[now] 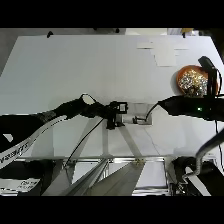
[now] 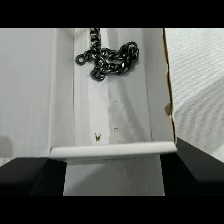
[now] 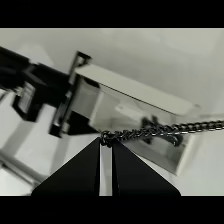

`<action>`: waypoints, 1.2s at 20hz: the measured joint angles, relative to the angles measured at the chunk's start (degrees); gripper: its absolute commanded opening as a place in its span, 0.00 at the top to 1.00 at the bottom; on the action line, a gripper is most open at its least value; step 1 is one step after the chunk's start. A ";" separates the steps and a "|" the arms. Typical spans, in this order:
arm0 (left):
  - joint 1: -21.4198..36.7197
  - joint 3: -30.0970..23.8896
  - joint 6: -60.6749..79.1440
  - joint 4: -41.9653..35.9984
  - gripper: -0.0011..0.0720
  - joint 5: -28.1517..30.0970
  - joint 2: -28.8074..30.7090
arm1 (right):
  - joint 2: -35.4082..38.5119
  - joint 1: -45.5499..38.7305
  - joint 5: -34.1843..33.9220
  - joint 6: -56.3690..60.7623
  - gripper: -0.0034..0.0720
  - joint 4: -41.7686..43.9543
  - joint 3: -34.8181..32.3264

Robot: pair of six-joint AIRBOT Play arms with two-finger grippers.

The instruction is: Fold the box and place the chain.

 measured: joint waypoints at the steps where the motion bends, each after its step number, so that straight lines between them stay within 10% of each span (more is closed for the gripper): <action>1: 0.00 0.00 0.00 0.00 0.70 0.00 0.00 | -0.44 1.18 -1.29 -0.35 0.93 0.98 -0.11; 14: 0.00 0.00 0.00 0.00 0.70 0.00 0.00 | -15.04 21.73 -12.11 3.78 0.93 -8.22 -0.68; 24: 0.00 0.00 0.02 0.00 0.70 0.00 0.00 | -5.79 22.84 -16.83 17.49 0.93 -31.19 -0.70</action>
